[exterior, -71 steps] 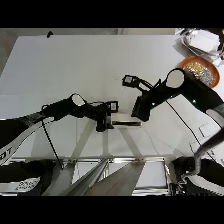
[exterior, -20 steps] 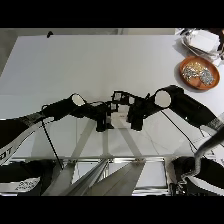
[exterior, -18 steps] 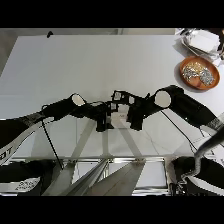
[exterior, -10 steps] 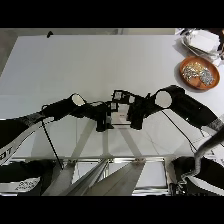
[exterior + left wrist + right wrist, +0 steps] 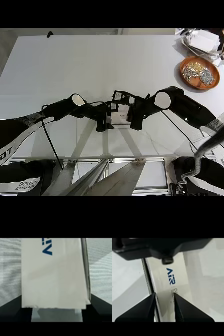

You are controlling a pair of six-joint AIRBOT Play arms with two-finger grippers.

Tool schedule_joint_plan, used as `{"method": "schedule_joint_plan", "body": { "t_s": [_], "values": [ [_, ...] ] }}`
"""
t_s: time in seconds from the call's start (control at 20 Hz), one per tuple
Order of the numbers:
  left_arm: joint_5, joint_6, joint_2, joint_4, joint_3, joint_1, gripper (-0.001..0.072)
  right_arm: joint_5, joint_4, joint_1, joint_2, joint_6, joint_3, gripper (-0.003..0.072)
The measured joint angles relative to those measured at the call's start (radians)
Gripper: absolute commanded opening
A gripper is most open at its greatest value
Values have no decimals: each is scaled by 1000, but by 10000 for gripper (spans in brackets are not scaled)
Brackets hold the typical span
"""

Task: Fold the box and place the chain.

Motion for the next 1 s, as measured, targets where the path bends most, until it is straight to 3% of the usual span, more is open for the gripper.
{"method": "schedule_joint_plan", "body": {
  "t_s": [0.2,0.4,0.85,0.95,1.0],
  "values": [
    [0,2,0,1,0,0,272,-5,6,1,-1,-1,-16,218],
    [0,3,0,3,0,0,272,5,14,10,-2,0,-24,318],
    [0,2,0,1,0,0,272,-10,22,14,34,0,-26,342],
    [0,1,0,1,0,0,272,-22,26,9,50,0,-26,330],
    [0,1,0,1,0,0,272,-27,27,2,62,0,-26,160]
  ]
}}
